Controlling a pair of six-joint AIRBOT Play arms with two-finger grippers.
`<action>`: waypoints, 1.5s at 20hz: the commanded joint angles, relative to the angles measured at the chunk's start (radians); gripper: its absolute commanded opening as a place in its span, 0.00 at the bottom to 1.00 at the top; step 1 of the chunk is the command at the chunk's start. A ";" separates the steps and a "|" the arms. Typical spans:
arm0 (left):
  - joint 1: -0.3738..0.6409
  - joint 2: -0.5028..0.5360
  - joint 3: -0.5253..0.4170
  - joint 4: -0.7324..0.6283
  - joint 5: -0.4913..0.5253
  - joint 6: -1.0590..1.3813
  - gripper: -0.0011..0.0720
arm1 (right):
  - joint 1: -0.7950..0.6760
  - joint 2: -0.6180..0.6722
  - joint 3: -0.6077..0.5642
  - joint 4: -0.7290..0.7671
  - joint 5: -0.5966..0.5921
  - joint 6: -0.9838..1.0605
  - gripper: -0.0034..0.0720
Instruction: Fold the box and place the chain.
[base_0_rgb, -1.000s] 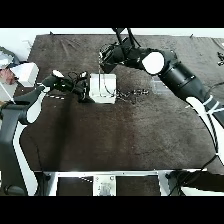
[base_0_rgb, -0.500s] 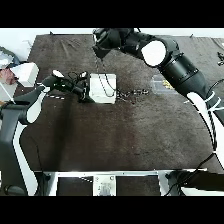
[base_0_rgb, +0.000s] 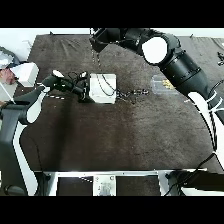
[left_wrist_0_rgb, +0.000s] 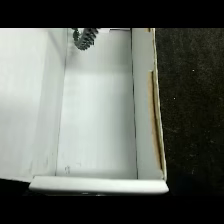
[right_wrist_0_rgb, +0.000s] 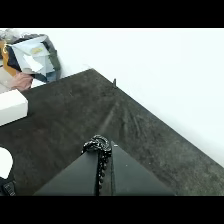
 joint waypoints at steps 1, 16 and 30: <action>0.000 0.001 0.001 0.000 0.000 0.000 0.52 | 0.001 0.000 0.002 0.000 -0.023 0.000 0.01; 0.000 0.000 0.001 0.000 0.000 0.000 0.52 | -0.066 -0.002 -0.352 -0.049 0.124 0.162 0.03; 0.000 0.001 0.001 0.000 0.000 0.000 0.52 | -0.252 -0.146 -0.480 0.126 0.251 -0.105 0.37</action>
